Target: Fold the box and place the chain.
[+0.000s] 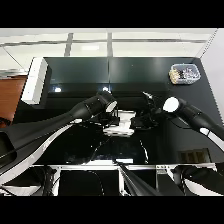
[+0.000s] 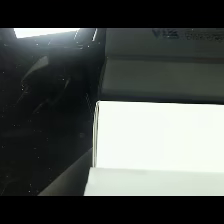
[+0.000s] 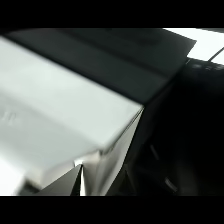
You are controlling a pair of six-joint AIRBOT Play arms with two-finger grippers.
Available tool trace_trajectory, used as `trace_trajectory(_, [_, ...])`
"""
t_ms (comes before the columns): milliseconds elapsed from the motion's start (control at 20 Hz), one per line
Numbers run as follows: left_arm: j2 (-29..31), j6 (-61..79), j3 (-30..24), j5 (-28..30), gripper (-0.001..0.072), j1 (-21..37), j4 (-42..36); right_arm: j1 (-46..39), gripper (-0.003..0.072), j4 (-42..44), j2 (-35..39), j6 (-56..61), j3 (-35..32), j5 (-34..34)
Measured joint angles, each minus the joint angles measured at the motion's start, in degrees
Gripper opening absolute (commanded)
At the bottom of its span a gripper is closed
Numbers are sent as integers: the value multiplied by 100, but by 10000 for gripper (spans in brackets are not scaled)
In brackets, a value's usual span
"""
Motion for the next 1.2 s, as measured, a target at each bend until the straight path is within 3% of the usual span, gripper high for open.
trace_trajectory(300, [0, -2, 0, 15, 26, 0, -2, 789, 297, -1419, -498, 1711, 767, 157])
trace_trajectory(650, [0, -7, 0, 44, 25, -2, -2, 1486, 296, -2791, -721, 3751, 1012, 505])
trace_trajectory(700, [0, -7, 0, 44, 26, -2, -2, 1530, 196, -2870, -743, 3941, 1023, 538])
trace_trajectory(850, [0, -15, 0, 76, 26, -2, -17, 1602, 14, -2986, -780, 4308, 1036, 540])
trace_trajectory(1200, [0, -15, 0, 66, 26, 0, -7, 1637, 26, -3023, -800, 4614, 1043, 560])
